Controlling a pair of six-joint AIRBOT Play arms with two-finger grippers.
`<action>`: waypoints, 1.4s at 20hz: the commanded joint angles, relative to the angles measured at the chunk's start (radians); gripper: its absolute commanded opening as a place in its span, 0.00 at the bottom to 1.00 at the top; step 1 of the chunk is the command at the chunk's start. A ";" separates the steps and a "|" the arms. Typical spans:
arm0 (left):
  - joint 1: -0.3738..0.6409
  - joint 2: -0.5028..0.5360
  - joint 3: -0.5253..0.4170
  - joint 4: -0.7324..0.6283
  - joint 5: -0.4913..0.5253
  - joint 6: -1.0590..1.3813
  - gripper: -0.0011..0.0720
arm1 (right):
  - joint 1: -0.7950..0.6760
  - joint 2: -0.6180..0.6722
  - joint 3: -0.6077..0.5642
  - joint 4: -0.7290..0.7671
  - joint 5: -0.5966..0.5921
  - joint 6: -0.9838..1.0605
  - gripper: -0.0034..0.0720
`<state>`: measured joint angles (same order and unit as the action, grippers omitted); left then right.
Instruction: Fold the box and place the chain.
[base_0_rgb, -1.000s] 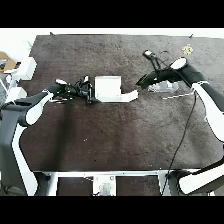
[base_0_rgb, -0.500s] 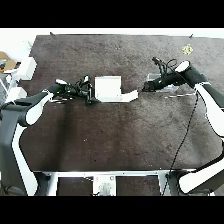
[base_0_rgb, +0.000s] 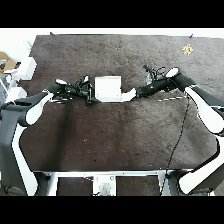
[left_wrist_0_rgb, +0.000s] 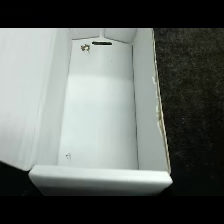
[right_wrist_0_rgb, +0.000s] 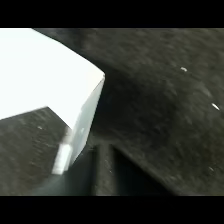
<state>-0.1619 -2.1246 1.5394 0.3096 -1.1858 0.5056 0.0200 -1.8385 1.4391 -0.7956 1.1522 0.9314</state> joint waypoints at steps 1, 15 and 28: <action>0.001 0.000 0.000 0.000 0.000 0.000 0.35 | 0.004 -0.003 -0.008 0.125 0.000 -0.061 0.89; 0.001 0.000 0.000 0.000 0.000 0.000 0.35 | 0.103 -0.003 -0.002 0.253 -0.085 -0.043 0.72; 0.001 0.000 0.000 0.000 0.000 0.000 0.35 | 0.206 -0.003 0.111 -0.055 -0.148 0.170 0.63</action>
<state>-0.1619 -2.1246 1.5394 0.3096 -1.1862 0.5056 0.2134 -1.8408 1.5429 -0.8070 1.0344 1.0592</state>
